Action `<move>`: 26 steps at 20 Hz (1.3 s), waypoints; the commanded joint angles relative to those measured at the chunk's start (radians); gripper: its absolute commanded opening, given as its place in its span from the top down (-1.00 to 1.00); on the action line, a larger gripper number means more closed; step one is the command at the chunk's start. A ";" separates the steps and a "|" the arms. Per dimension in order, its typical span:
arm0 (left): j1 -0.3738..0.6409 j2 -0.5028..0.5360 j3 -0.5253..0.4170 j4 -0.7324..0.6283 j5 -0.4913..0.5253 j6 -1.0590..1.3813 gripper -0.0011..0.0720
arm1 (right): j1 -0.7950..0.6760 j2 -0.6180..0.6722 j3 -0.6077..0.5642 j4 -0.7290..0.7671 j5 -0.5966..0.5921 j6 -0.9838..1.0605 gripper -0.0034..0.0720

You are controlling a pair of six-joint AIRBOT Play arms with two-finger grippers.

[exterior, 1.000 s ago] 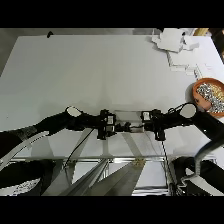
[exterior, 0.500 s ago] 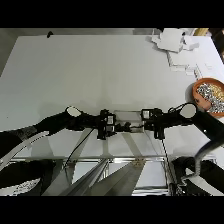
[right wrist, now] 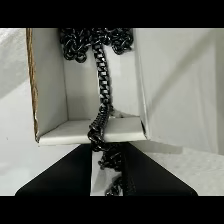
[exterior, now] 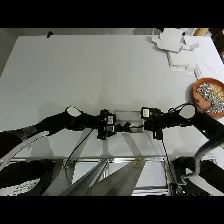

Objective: Fold the box and place the chain.

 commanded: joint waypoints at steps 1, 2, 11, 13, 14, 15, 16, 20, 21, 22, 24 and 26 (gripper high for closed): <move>0.001 0.000 0.001 0.000 0.000 -0.001 0.22 | 0.000 0.010 -0.009 -0.024 0.026 0.016 0.86; 0.001 0.000 0.001 0.000 0.000 -0.001 0.22 | 0.000 0.029 -0.009 -0.062 0.027 0.035 0.86; 0.001 0.000 0.000 0.000 0.000 -0.001 0.22 | 0.005 0.371 -0.009 -0.050 0.024 0.135 0.86; 0.001 0.000 0.001 0.000 0.000 -0.001 0.22 | 0.054 0.417 -0.009 0.129 0.025 0.134 0.86; 0.001 0.000 0.001 0.000 0.000 0.000 0.22 | 0.087 0.420 -0.009 0.203 0.026 0.130 0.86; 0.001 0.000 0.001 0.000 0.000 -0.001 0.22 | 0.127 0.417 -0.009 0.257 0.013 0.115 0.86; 0.001 0.000 0.000 0.000 0.000 -0.001 0.22 | 0.166 0.411 -0.010 0.287 -0.018 0.094 0.86; 0.001 0.000 0.000 0.000 0.000 -0.001 0.22 | 0.320 0.327 -0.010 0.312 -0.203 0.093 0.86; 0.001 0.000 0.001 0.000 0.000 -0.001 0.22 | 0.350 0.289 -0.009 0.310 -0.240 0.093 0.85; 0.001 0.000 0.001 0.000 0.000 -0.001 0.22 | 0.370 0.252 -0.010 0.309 -0.270 0.093 0.85; 0.001 0.000 0.001 0.000 0.000 0.000 0.22 | 0.386 0.178 -0.010 0.306 -0.323 0.094 0.71; 0.001 0.000 0.001 0.000 0.000 -0.001 0.22 | 0.385 0.135 -0.009 0.301 -0.375 0.097 0.17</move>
